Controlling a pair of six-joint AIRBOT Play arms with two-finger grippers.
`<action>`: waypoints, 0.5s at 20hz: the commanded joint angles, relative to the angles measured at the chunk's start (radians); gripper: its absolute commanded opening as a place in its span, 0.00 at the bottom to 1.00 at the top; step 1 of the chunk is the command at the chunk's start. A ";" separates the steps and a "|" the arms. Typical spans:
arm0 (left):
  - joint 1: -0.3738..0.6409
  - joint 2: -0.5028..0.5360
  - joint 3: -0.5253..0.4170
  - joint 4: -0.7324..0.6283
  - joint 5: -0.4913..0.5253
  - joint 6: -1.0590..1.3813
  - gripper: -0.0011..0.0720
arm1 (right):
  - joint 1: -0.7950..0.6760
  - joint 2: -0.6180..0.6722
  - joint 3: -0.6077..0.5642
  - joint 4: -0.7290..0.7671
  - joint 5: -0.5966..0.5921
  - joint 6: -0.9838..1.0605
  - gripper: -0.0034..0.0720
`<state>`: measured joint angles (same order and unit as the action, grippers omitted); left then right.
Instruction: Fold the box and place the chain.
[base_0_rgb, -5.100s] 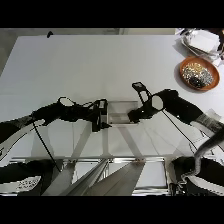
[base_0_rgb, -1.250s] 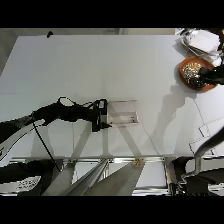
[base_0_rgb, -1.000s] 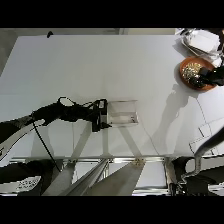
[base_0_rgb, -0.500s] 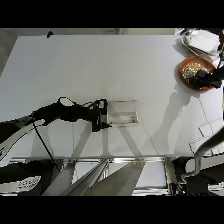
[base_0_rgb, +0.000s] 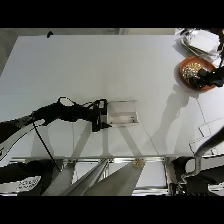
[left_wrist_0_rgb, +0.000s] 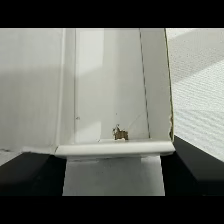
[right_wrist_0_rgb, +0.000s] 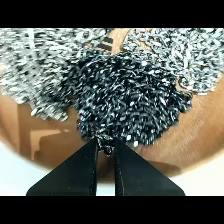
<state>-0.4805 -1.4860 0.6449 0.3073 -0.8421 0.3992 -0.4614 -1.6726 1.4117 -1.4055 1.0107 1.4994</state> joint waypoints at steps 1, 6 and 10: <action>0.001 0.000 0.000 0.000 0.000 0.000 0.13 | 0.001 0.093 0.001 0.013 0.089 -0.088 0.06; 0.001 0.000 0.000 0.000 0.000 0.000 0.13 | 0.001 0.287 0.001 0.145 0.274 -0.230 0.06; 0.000 0.000 0.000 0.000 0.000 0.000 0.13 | 0.001 0.433 0.001 0.348 0.357 -0.267 0.06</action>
<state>-0.4805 -1.4860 0.6449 0.3073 -0.8421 0.3992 -0.4614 -1.3380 1.4117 -1.2079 1.2800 1.2835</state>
